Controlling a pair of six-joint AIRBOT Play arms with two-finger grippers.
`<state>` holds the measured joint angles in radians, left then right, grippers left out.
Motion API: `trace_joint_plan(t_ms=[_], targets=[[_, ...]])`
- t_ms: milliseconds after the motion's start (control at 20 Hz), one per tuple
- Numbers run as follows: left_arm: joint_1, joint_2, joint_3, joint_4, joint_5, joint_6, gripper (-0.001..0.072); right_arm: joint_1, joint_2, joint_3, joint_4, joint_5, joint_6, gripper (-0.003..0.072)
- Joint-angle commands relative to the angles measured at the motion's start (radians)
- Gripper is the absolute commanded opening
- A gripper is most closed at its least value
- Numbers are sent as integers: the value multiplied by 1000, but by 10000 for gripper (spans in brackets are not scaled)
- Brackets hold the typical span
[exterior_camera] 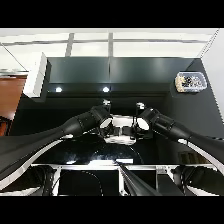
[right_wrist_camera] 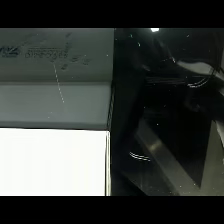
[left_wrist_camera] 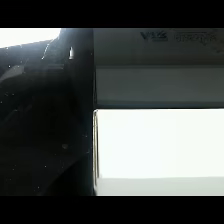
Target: Fold the box and place the chain.
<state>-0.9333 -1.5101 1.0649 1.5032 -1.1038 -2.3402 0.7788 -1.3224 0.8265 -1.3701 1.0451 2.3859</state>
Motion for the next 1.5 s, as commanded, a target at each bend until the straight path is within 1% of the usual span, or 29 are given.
trace_joint_plan(t_ms=[0, 100, 150, 200, 250, 400, 450, 500, 650, 700, 750, 800, 850, 1050, 1100, 1150, 1200, 1350, 1450], targets=[[0, 1, 0, 0, -1, -2, 30, 1, -1, 0, 1, -6, -23, 5], [0, 1, 0, 0, -1, -2, 30, 1, -1, 0, 1, -5, -23, 9], [1, 1, 0, 0, -1, -2, 30, 1, -1, 0, 1, -5, -22, 22], [1, 1, 0, 0, -1, -2, 30, 1, -1, 0, 5, -5, -22, 109], [0, 1, 0, 0, -1, -2, 30, 1, -1, 0, 6, -5, -22, 147], [0, 1, 0, 0, -1, -2, 30, 1, -1, 0, 7, -5, -22, 150], [0, 1, 0, 0, -1, -2, 30, 1, -1, 0, 7, -5, -22, 213], [0, 1, 0, 0, -1, -2, 30, 1, -1, 0, 7, -5, -21, 334], [0, 1, 0, 0, -1, -2, 30, 1, -1, 0, 7, -1, -21, 334], [0, 1, 0, 0, -1, -2, 30, 1, -1, 0, 7, -2, -21, 305], [0, 1, 0, 0, -1, -2, 30, 1, -1, 0, 6, -2, -22, 218], [0, 1, 0, 0, -1, -2, 30, 1, 0, 0, 6, -2, -23, 42], [0, 1, 0, 0, -1, -2, 30, 2, 0, 0, 6, -3, -23, 8], [1, 1, 0, 0, -1, -2, 30, 1, 0, 0, 4, -7, -23, 10], [0, 1, 0, 0, -1, -2, 30, 1, 3, 0, 3, -11, -23, 44], [0, 1, 0, 0, -1, -2, 30, -1, 11, 0, 5, -14, -23, 258], [1, 1, 0, 0, -1, -2, 30, -4, 25, 0, 4, -13, -32, 401], [1, 1, 0, 0, -1, -2, 30, -4, 106, 0, -43, 0, -61, 400], [0, 1, 0, 0, -1, -2, 30, -4, 180, 0, -74, 37, -93, 400]])
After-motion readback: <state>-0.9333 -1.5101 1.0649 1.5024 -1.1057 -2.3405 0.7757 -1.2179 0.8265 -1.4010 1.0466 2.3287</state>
